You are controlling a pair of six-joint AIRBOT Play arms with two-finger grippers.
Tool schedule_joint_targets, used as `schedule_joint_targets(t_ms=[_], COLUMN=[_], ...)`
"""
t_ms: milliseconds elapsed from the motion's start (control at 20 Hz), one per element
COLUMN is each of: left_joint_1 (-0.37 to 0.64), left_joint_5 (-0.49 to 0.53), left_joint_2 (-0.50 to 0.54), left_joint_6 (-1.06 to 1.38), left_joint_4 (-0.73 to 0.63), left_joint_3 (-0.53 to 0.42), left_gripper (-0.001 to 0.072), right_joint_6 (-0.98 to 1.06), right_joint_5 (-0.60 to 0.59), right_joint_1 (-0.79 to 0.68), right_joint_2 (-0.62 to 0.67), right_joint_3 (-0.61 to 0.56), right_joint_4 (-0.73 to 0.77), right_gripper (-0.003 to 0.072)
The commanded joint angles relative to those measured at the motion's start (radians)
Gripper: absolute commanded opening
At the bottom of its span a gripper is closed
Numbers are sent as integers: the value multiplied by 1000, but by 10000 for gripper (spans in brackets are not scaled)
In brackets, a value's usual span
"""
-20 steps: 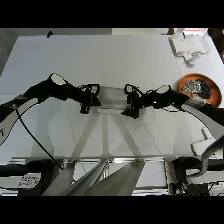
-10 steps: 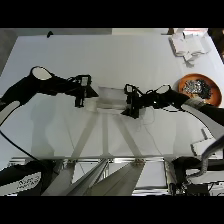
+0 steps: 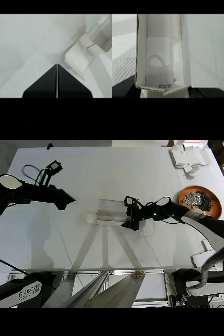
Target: Fold the box and place the chain.
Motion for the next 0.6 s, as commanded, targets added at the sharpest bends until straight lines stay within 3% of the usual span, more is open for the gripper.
schedule_joint_targets(t_ms=[0, 200, 550], left_joint_1=[31, -30, -105], left_joint_5=[2, -80, -61], left_joint_2=[-44, -163, -262], left_joint_6=[-348, -404, -457], left_joint_4=[150, 148, -1], left_joint_3=[-1, -2, -3], left_gripper=[6, 6, 6], right_joint_6=[0, 0, 0], right_joint_5=[0, 0, 0], right_joint_1=[0, 0, 0], right_joint_2=[0, 0, 0], right_joint_3=[0, 0, 0], right_joint_4=[0, 0, 0], right_gripper=[470, 470, 470])
